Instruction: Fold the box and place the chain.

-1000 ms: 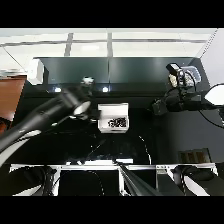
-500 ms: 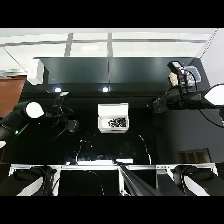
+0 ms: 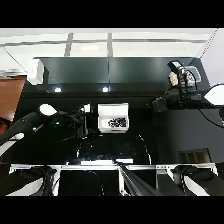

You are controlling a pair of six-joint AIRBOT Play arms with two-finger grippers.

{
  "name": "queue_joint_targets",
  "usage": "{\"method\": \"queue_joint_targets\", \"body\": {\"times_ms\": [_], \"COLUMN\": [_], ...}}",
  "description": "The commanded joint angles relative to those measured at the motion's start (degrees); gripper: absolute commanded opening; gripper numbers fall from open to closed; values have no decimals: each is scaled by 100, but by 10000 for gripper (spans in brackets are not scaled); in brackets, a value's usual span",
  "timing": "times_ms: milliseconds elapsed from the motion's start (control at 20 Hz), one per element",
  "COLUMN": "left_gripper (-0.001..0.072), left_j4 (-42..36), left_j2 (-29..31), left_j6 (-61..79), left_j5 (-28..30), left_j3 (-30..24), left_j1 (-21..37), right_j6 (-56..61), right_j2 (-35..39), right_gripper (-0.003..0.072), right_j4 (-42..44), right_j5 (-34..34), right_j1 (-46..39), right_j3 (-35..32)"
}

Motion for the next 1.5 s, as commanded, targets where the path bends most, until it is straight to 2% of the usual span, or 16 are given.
{"method": "queue_joint_targets", "body": {"times_ms": [0,450,600,650,700,750,800,900,950,1050,1150,1250,1350,1450], "left_gripper": [716,715,710,683,606,449,388,389,389,389,389,389,389,389], "left_j4": [-476,-492,-496,-498,-501,-496,-498,-494,-494,-496,-494,-494,-494,-494], "left_j2": [-404,-481,-481,-483,-483,-483,-483,-483,-483,-483,-483,-483,-483,-483], "left_j6": [977,1019,1021,1019,1019,1019,1019,1019,1019,1019,1019,1019,1019,1019], "left_j5": [66,107,348,483,581,599,597,603,608,605,608,605,605,601], "left_j3": [184,256,256,256,256,256,256,256,256,256,256,256,256,256], "left_j1": [-50,-192,-417,-494,-546,-564,-564,-560,-560,-560,-560,-560,-560,-560], "right_j6": [2,2,2,4,52,273,328,332,315,-313,-1738,-3141,-4465,-5018], "right_j2": [2,0,-70,-138,-223,-350,-496,-866,-1147,-1700,-1978,-1934,-1766,-1631], "right_gripper": [358,358,358,358,401,650,708,708,708,700,700,700,700,700], "right_j4": [35,33,33,48,61,72,127,527,898,1379,1508,1469,1497,1515], "right_j5": [-13,-243,-535,-750,-1067,-1502,-1985,-2859,-3077,-2782,-1978,-1268,-863,-564], "right_j1": [44,74,297,417,540,678,789,807,765,798,903,927,929,944], "right_j3": [0,0,-2,-11,-26,-28,-24,-11,22,85,90,94,103,179]}}
